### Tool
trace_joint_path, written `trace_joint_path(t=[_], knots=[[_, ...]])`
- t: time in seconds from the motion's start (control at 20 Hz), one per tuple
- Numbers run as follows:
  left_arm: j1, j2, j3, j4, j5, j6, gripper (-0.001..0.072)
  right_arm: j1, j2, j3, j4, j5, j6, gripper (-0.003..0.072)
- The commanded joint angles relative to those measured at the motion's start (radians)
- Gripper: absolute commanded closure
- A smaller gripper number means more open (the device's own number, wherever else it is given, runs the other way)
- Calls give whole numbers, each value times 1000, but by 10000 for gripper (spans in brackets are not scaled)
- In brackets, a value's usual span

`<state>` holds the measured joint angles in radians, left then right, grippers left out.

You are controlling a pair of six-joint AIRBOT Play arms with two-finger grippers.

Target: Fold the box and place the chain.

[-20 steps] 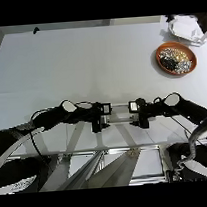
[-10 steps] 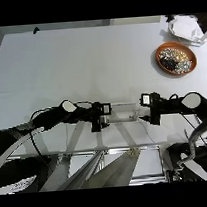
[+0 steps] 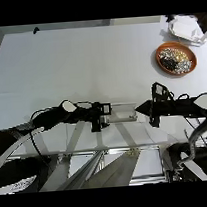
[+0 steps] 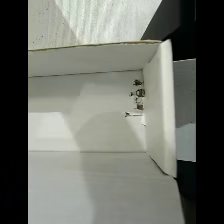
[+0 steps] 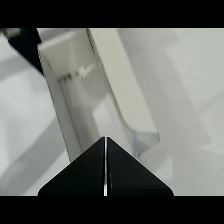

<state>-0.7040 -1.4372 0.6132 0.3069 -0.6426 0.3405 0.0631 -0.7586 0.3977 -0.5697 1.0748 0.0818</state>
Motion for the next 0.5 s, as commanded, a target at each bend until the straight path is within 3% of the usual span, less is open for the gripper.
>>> trace_joint_path(t=[0.0, 0.25, 0.45], knots=[[-1, 1, 0, 0, -1, 0, 437, 20, -49, 0, 175, -71, -35, 663], [-1, 1, 0, 0, -1, 0, 437, 80, -201, 0, 223, -326, -29, 664], [-1, 1, 0, 0, -1, 0, 437, 80, -303, 0, 215, -354, -5, 663]])
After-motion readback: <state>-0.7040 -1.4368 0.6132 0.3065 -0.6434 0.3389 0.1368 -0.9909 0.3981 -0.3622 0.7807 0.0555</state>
